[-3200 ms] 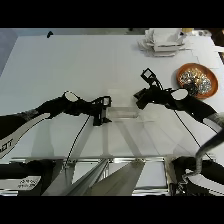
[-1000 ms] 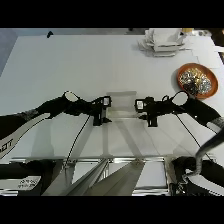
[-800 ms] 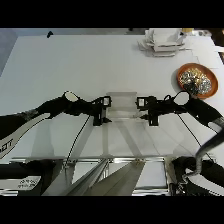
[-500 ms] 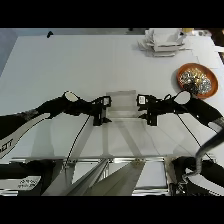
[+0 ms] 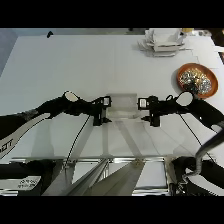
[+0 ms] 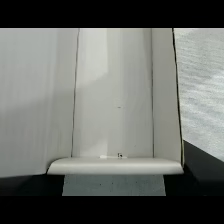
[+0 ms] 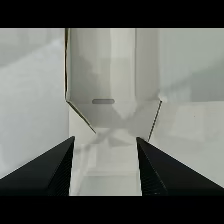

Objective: Fold the box and place the chain.

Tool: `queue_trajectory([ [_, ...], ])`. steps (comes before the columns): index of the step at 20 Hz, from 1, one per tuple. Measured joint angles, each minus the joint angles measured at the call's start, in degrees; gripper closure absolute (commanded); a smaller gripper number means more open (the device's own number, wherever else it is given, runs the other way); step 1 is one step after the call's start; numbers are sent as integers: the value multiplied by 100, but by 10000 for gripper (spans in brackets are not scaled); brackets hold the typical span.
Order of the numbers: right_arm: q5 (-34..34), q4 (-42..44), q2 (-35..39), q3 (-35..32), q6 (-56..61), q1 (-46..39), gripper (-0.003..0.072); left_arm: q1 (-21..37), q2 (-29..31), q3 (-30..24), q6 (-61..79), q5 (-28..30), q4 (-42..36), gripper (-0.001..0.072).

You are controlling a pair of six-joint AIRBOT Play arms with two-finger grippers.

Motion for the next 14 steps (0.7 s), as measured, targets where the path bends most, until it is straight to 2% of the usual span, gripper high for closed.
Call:
queue_trajectory([
  [2,2,-57,9,0,24,-44,204,0,0,0,0,0,0,555],
  [7,-17,-33,22,0,20,-315,204,0,0,0,-4,0,-2,555],
  [14,-20,651,-225,-17,-535,-254,227,0,0,0,-7,0,-2,555],
])
